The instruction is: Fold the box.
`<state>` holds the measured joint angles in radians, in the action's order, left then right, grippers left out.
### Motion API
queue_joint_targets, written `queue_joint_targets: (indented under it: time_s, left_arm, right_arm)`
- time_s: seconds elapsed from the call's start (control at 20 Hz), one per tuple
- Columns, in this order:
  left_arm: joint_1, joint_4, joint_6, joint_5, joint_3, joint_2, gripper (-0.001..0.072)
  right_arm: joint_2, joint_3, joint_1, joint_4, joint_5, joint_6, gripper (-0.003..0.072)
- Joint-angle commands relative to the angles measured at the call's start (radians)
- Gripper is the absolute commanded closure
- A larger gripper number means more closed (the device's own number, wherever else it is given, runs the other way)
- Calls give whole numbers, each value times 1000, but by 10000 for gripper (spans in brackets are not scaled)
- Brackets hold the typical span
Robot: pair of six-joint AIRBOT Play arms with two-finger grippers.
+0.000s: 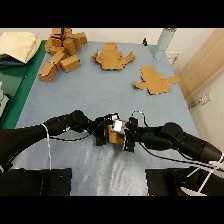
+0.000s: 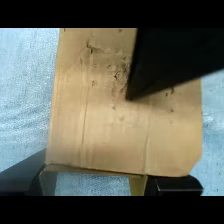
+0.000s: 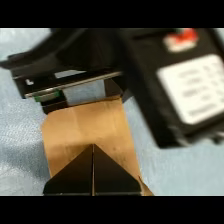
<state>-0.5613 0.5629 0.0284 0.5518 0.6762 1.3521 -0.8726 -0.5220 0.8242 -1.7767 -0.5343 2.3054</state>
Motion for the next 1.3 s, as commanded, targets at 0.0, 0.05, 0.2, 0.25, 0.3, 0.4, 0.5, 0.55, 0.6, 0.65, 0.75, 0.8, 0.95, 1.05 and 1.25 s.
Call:
queue_joint_targets:
  time_s: [0.0, 0.05, 0.2, 0.25, 0.3, 0.4, 0.5, 0.55, 0.6, 0.65, 0.75, 0.8, 0.95, 1.05, 1.25]
  left_arm:
    - [1, 0, 0, 0, 0, 0, 179]
    - [1, 0, 0, 0, 0, 0, 179]
    - [1, 0, 0, -1, 0, 0, 179]
    - [1, 0, 0, -1, 0, 0, 179]
    - [1, 0, 0, 0, 0, 0, 180]
    - [1, 0, 0, 0, 0, 0, 179]
    - [1, 0, 0, 0, 0, 0, 179]
    - [1, 0, 0, -1, 0, 0, 179]
    - [1, 0, 0, 0, 0, 0, 179]
    - [1, 0, 0, 0, 0, 0, 179]
    - [1, 0, 0, 0, 0, 0, 179]
    - [1, 0, 0, 0, 0, 0, 179]
    - [1, 0, 0, 0, 0, 0, 180]
    - [1, 0, 0, -1, 0, 0, 179]
    - [1, 0, 0, 0, 0, 0, 180]
  right_arm:
    - [17, 44, 51, 72, 65, 8, 683]
    - [23, 42, 55, 85, 66, 7, 683]
    - [49, 39, 56, 116, 63, 8, 626]
    - [56, 39, 56, 116, 63, 8, 476]
    - [58, 39, 56, 116, 61, 8, 414]
    - [56, 39, 56, 116, 55, 8, 412]
    - [55, 39, 56, 116, 53, 10, 241]
    - [55, 40, 56, 116, 51, 19, 208]
    - [52, 40, 56, 116, 52, 34, 208]
    - [48, 40, 56, 116, 52, 54, 208]
    - [34, 40, 56, 116, 52, 79, 207]
    - [23, 39, 56, 122, 55, 79, 207]
    - [-10, 39, 56, 147, 56, 80, 207]
    - [-25, 39, 56, 170, 57, 80, 208]
    - [-23, 39, 56, 236, 74, 81, 300]
